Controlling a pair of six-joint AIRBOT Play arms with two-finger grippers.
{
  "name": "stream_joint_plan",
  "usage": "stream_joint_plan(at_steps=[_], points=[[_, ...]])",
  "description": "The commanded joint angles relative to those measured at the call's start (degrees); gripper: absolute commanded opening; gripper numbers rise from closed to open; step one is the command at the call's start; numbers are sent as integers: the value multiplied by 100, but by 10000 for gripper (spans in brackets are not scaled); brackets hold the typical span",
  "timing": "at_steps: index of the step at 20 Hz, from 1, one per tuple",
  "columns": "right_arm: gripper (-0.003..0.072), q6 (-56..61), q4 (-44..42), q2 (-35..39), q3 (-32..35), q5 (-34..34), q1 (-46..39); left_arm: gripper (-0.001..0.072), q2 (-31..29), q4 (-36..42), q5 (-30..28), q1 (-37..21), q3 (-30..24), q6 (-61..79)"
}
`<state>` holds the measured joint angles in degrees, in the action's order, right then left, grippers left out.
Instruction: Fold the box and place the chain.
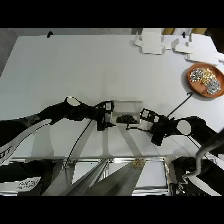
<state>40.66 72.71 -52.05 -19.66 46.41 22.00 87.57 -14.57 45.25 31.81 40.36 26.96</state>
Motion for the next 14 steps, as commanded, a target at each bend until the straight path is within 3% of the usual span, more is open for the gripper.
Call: stream_joint_plan(at_steps=[1, 7, 14], points=[[23, 308, 361, 129, -212, 326, 13, 319, -2, -2, -2, 0, 0, 2], [23, 625, -4, 153, -1744, 1825, 15, 319, -2, -2, -2, 0, 0, 2], [23, 627, -1834, 155, -2924, 1926, 15, 319, -2, -2, -2, 11, 0, 2]])
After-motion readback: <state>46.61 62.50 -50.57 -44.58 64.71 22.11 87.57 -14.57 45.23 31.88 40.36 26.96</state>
